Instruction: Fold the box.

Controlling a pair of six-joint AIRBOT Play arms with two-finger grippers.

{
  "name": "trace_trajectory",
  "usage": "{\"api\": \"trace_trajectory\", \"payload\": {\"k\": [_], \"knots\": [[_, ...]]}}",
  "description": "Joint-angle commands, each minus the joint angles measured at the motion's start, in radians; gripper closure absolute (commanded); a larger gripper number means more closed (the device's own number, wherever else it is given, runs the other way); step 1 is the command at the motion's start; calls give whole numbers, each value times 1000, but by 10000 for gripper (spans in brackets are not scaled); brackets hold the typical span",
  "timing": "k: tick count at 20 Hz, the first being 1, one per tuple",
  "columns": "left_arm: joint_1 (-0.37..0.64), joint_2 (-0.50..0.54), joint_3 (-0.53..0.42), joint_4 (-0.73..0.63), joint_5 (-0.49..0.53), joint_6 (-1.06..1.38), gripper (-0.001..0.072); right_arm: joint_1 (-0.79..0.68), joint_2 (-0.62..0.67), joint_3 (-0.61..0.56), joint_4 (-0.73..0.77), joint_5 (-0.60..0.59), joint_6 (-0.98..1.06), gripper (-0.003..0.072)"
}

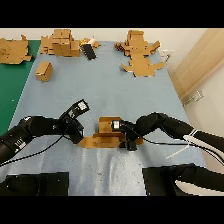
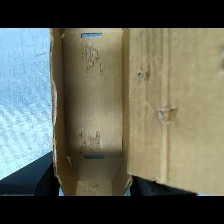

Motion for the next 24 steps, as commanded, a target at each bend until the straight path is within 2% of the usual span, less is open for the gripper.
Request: {"api": "trace_trajectory", "payload": {"k": [1, 2, 3, 4, 6, 9, 10, 24], "knots": [[3, 0, 0, 5, -2, 1, 699, 1, 0, -1, 0, 3, 0, 117], [3, 0, 0, 4, -2, 1, 699, 1, 0, -1, 0, 3, 0, 154], [3, 0, 0, 5, -2, 1, 699, 1, 0, -1, -1, -2, 0, 240], [3, 0, 0, 5, -3, 1, 699, 1, 0, 0, -4, -17, 0, 279], [3, 0, 0, 5, -6, 1, 699, 1, 15, 0, -5, -53, 0, 185], [3, 0, 0, 5, -8, 1, 699, 1, 79, 0, -16, -56, 51, 178], [3, 0, 0, 5, -8, 1, 699, 1, 98, 0, -16, -54, 56, 117], [3, 0, 0, 5, -3, 5, 699, 8, 62, -1, -11, 5, 51, 118]]}}
